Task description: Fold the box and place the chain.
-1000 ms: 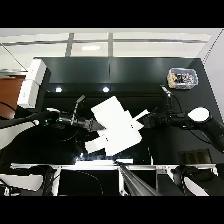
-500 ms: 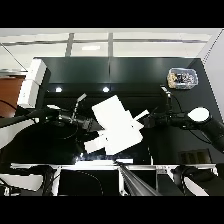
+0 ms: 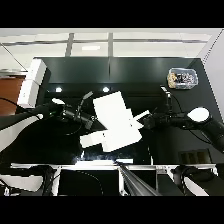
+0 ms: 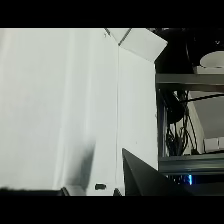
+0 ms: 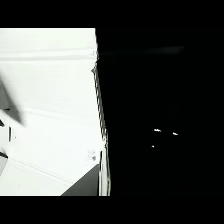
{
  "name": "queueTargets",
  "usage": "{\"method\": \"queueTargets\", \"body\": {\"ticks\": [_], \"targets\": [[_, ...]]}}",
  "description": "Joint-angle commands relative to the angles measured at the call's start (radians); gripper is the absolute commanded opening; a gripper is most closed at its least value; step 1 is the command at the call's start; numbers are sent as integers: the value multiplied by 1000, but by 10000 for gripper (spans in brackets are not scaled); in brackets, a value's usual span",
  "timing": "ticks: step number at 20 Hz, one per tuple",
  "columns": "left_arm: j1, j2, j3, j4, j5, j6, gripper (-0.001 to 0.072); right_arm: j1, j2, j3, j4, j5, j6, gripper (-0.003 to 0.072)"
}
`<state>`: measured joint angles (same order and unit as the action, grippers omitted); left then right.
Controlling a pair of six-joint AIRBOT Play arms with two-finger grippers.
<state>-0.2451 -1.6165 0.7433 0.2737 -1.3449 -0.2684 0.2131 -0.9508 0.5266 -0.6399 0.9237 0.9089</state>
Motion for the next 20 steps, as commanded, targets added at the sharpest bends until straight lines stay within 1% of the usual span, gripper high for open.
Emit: {"method": "queueTargets", "body": {"ticks": [1,8,9,10,13,14,15,16,19,20], "targets": [[7,0,12,15,1,-26,352,1,0,0,-8,0,0,46],[38,-1,12,32,8,-35,349,1,0,0,-8,1,0,46],[38,-1,12,35,8,-35,326,1,1,0,-8,0,0,46],[38,-1,12,40,6,-35,273,1,0,0,-8,0,0,46],[32,-1,12,77,6,-35,272,1,0,0,-8,-1,0,46],[30,-1,14,89,18,-35,189,1,1,0,-8,0,0,46],[30,-1,14,92,37,-35,52,1,0,0,-8,0,0,46],[30,-1,14,89,48,-35,30,1,0,0,-8,2,0,46],[30,-1,14,81,61,-35,29,-1,1,0,-10,12,0,46],[30,-1,14,81,60,-34,29,-1,1,0,-16,12,0,70]]}}
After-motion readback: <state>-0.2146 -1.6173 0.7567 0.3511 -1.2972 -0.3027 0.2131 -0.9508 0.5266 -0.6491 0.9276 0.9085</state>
